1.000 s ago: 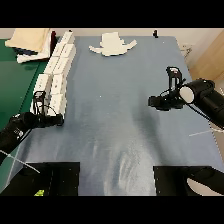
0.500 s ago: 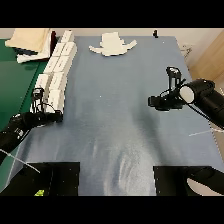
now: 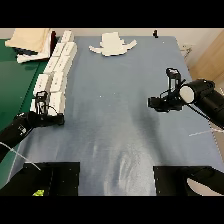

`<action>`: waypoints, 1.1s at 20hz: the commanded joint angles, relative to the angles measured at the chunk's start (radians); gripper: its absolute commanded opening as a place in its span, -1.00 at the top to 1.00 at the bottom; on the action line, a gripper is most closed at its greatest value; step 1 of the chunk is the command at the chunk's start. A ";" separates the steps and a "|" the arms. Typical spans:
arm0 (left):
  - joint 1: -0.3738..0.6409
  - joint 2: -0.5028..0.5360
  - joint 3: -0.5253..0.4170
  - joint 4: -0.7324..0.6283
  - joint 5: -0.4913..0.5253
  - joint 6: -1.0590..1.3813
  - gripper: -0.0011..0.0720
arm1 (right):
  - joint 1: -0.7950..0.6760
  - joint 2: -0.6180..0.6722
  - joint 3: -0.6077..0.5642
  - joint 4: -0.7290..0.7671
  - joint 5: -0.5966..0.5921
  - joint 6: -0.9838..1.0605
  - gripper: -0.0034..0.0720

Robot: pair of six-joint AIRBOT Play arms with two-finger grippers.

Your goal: Fold the box.

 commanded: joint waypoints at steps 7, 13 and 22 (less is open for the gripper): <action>0.001 0.024 0.073 0.115 -0.332 -0.002 -0.87 | 0.000 0.000 0.001 0.005 0.031 -0.026 0.83; 0.001 0.181 0.238 0.129 -0.634 -0.010 -0.94 | 0.000 0.000 0.001 0.006 0.033 -0.046 0.83; -0.059 0.118 0.488 -0.164 -0.716 -0.042 0.93 | 0.000 -0.070 0.063 0.227 -0.023 -0.192 0.84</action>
